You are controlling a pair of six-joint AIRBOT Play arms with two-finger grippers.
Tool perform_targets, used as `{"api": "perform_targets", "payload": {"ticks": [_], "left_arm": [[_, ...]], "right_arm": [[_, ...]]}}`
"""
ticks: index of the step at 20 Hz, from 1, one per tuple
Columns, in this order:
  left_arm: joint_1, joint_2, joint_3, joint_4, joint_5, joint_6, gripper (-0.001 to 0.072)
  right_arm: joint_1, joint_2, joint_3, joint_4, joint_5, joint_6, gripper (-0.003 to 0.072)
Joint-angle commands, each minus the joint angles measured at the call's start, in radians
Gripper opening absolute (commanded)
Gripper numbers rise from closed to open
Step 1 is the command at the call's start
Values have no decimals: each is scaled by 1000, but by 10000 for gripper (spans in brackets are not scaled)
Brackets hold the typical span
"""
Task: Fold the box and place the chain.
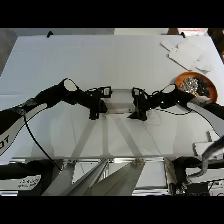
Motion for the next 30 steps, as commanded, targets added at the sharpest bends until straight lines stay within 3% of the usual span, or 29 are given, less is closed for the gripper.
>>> {"api": "perform_targets", "payload": {"ticks": [1, 7, 10, 13, 16, 21, 26, 30], "left_arm": [[-11, 23, 0, 8, 1, -31, 6], [-12, 169, 0, 13, 0, -97, 6], [10, 289, 0, 100, -18, -224, 6], [101, 389, 0, 216, -105, -509, 6], [235, 406, -4, 254, -204, -785, 6], [314, 406, -100, 257, -25, -1115, 6], [289, 366, -250, 256, 66, -1192, 5], [210, 291, -264, 254, 109, -1215, 5]], "right_arm": [[-1, 1, 1, 0, 0, 0, 459], [-1, 1, 1, 0, 0, 0, 459], [-1, 1, 1, 0, 0, 0, 459], [-1, 1, 1, 0, 0, 0, 459], [-1, 1, 1, 0, 0, 0, 459], [-1, 1, 1, 0, 0, 0, 459], [-1, 1, 1, 0, 1, 0, 459], [-1, 1, 1, 0, 0, 0, 459]]}}
